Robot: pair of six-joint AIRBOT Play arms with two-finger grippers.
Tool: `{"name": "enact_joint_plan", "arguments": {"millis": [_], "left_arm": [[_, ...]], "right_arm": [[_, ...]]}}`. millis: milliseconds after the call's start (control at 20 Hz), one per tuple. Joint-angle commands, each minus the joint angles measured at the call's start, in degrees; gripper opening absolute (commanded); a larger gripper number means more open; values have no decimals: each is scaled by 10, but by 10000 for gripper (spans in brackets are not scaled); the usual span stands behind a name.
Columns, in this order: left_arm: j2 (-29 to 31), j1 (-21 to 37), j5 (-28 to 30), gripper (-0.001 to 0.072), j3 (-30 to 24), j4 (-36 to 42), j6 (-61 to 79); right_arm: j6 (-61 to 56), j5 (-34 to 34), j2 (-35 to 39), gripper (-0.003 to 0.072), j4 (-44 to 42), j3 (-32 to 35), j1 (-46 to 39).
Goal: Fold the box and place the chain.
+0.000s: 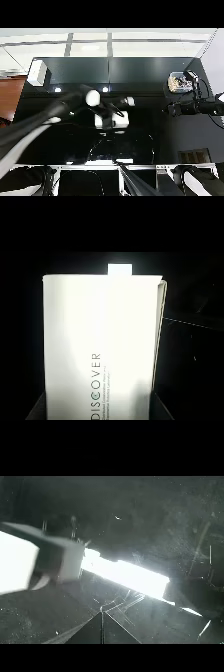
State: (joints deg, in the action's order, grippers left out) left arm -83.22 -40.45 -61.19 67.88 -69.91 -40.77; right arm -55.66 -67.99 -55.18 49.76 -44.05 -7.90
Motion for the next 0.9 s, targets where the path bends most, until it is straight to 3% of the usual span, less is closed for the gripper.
{"name": "enact_joint_plan", "arguments": {"millis": [0, 100, 200, 350, 450, 600, 850], "left_arm": [[79, 109, -93, 328, 6, -63, -148], [120, 222, -141, 328, -6, -92, -242], [153, 351, -144, 328, -39, -96, -312], [168, 540, -87, 330, -111, -94, -375], [157, 632, -44, 331, -131, -88, -357], [130, 703, 24, 331, -109, -26, -245], [1, 690, 44, 331, -9, -50, -204]], "right_arm": [[0, -1, 0, 12, -1, 0, 0], [0, 1, 0, 12, -1, 0, 0], [0, 4, 0, 12, -1, 0, 0], [-1, 12, 0, 12, -2, 0, 0], [-12, 15, 0, 12, -2, 0, 0], [-28, 19, 0, 12, -2, 0, 0], [-42, 37, 0, 12, -7, 0, 0]]}}
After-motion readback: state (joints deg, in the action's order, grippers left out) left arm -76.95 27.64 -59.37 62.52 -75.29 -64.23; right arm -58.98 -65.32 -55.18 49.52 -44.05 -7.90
